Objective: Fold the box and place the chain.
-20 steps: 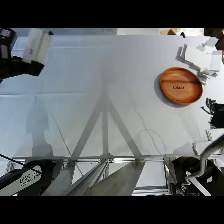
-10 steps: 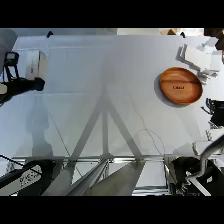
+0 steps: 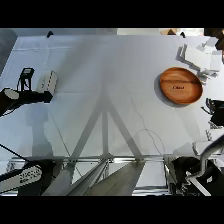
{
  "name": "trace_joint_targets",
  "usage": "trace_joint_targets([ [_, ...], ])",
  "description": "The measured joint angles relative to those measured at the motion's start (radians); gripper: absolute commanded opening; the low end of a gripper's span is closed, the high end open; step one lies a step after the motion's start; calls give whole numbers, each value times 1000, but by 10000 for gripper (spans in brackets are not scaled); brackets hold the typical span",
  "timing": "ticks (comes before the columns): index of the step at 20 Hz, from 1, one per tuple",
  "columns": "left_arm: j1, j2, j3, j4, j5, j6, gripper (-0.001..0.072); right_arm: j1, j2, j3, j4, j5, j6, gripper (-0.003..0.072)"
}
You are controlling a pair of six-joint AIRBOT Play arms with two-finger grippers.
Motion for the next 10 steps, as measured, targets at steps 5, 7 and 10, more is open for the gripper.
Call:
trace_joint_targets([
  [5,0,-9,-1,88,-7,-4,594,0,0,0,0,0,0,8],
  [7,0,-10,-1,105,-5,-4,680,0,0,0,0,0,0,8],
  [10,0,-11,-1,116,-9,-19,702,0,0,0,0,0,0,8],
])
